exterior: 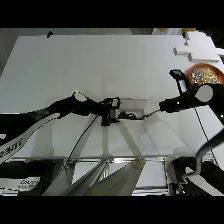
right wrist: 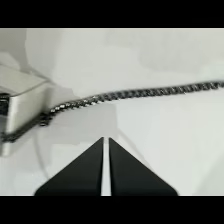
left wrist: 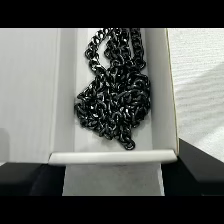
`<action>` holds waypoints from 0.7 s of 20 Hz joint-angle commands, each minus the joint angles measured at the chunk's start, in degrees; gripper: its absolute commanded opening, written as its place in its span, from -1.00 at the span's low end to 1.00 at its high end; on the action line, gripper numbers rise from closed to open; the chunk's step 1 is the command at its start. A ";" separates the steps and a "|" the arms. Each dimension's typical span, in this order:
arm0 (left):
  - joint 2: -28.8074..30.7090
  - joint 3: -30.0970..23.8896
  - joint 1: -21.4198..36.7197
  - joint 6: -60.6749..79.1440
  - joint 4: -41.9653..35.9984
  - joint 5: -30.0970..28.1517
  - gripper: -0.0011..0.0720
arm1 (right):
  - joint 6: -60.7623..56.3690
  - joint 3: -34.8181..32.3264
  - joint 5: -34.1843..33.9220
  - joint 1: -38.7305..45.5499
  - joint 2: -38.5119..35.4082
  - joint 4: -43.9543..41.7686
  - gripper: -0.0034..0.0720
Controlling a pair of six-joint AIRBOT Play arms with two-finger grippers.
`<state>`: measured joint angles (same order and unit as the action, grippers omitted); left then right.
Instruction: Fold the box and place the chain.
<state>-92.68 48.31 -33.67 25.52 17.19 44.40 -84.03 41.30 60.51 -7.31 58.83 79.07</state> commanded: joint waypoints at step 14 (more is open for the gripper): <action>-0.02 0.02 0.00 0.00 0.00 0.00 -0.86 | -9.22 -2.80 -13.42 -5.25 10.27 4.72 -0.11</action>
<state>-92.68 48.31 -33.67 25.50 17.19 44.40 -92.71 38.52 49.01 -12.43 68.20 83.66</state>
